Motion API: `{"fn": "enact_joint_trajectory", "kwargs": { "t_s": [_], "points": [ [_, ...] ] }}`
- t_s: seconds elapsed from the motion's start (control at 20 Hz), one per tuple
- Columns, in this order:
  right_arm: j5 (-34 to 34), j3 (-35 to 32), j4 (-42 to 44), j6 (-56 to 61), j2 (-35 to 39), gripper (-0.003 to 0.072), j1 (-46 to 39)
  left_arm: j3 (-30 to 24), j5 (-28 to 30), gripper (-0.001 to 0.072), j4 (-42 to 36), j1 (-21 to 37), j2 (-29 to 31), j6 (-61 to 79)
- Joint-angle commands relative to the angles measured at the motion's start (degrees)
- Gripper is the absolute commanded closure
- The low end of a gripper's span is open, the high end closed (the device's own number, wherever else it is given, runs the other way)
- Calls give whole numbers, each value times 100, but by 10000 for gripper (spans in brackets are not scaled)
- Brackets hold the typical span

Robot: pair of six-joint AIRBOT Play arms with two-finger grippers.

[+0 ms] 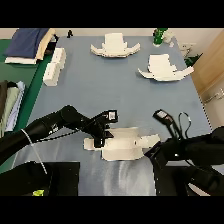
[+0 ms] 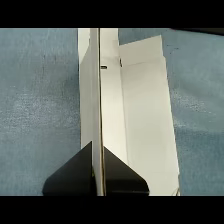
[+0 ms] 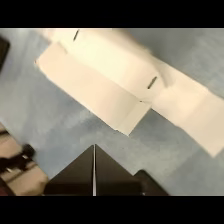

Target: Fold the box.

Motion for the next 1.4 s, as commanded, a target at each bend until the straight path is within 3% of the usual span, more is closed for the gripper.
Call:
{"fn": "enact_joint_trajectory", "kwargs": {
  "t_s": [0.0,0.05,0.3,0.45,0.6,0.8,1.1,1.35],
  "points": [
    [586,-70,-708,-1598,-400,240,1266,-2,-4,694,0,2,-2,2],
    [752,-70,-708,-2129,-702,103,1499,-2,-2,694,0,2,-2,2],
    [1659,-68,-868,-2824,-2277,97,2159,-2,-2,694,0,2,-2,2],
    [2142,-66,-970,-2824,-2756,97,2269,-2,-2,694,0,2,-2,2],
    [2656,-63,-1661,-2562,-2850,97,2337,-2,-4,694,0,2,-2,2],
    [2761,-48,-2579,-1781,-2846,98,2337,-2,-2,694,0,2,-2,2],
    [2551,50,-2820,-1309,-2411,99,2337,-2,-2,694,0,2,-2,2],
    [2015,52,-3141,-192,-1926,99,2334,-2,-2,694,0,2,-2,2]
  ]
}}
